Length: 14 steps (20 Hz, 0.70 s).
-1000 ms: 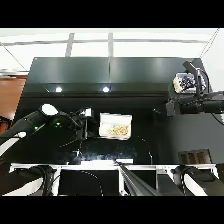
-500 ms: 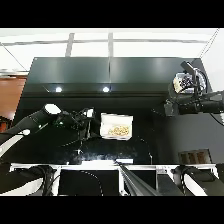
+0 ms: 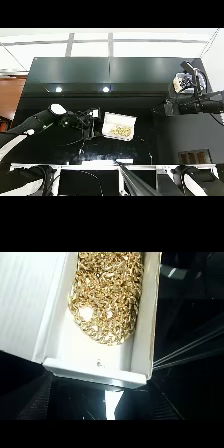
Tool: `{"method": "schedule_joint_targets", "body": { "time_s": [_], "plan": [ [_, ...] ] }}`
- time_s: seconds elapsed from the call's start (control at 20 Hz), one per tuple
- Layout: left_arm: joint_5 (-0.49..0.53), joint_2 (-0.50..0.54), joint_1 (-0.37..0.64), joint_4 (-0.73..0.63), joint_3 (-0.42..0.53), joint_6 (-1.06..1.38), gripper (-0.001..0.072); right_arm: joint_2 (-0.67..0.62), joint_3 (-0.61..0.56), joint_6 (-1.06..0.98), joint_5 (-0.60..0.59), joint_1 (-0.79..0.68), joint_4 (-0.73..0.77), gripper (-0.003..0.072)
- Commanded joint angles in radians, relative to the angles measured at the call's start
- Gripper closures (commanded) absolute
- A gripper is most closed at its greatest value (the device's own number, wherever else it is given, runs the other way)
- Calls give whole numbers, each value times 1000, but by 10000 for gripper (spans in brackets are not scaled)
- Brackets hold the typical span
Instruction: Fold the box and place the chain.
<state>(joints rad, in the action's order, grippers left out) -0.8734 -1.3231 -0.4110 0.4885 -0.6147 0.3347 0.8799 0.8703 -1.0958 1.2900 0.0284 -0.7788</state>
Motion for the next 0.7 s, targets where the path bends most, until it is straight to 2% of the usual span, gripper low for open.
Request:
{"method": "schedule_joint_targets", "body": {
  "time_s": [0.0,0.25,0.65],
  "plan": [
    [11,-2,-2,7,-7,-3,4,0,0,0,0,1,0,347],
    [-64,-13,32,151,-72,-74,5,0,0,0,0,1,0,347],
    [-94,-76,12,112,-134,-49,8,0,0,0,1,1,0,347]
  ]
}}
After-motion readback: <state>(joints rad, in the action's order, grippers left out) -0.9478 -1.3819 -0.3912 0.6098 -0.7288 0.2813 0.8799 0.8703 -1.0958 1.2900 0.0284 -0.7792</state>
